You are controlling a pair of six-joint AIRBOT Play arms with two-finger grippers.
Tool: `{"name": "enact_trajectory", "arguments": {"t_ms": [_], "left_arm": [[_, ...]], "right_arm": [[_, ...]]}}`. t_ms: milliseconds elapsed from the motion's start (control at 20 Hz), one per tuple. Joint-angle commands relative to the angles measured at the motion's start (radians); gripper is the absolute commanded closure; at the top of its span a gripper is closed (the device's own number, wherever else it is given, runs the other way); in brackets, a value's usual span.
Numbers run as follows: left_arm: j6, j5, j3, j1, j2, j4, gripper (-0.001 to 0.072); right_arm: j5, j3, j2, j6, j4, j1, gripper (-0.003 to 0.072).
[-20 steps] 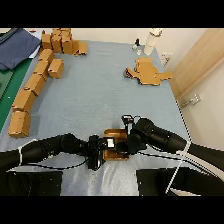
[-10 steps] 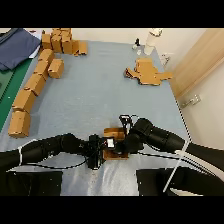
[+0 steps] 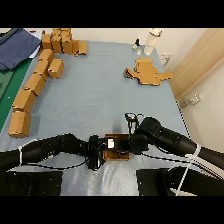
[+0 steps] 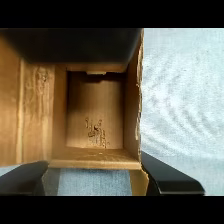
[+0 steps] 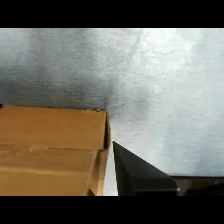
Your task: Fold the box.
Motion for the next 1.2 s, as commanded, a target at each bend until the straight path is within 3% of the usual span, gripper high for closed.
{"name": "enact_trajectory", "arguments": {"t_ms": [0, 550, 800, 900, 950, 1150], "left_arm": [[-0.002, 0.003, -0.001, 0.000, 0.001, 0.001, 0.0259], [-0.002, 0.002, -0.001, 0.000, 0.001, 0.001, 0.0259], [-0.002, 0.002, -0.001, 0.000, 0.001, 0.001, 0.0259], [-0.002, 0.002, -0.001, 0.000, 0.001, 0.001, 0.0259], [-0.002, 0.002, -0.001, 0.000, 0.001, 0.001, 0.0259], [-0.002, 0.002, -0.001, 0.000, 0.001, 0.001, 0.0259]], "right_arm": [[-0.025, -0.002, 0.010, 0.033, 0.019, 0.001, 0.0300], [0.002, 0.002, -0.089, 0.207, -0.011, 0.071, 0.0318], [-0.015, 0.002, -0.089, 0.231, -0.034, 0.071, 0.0469], [-0.027, 0.002, -0.089, 0.231, -0.041, 0.071, 0.0612], [-0.027, 0.002, -0.089, 0.230, -0.042, 0.071, 0.0647], [-0.026, 0.002, -0.089, 0.228, -0.050, 0.071, 0.0681]]}}
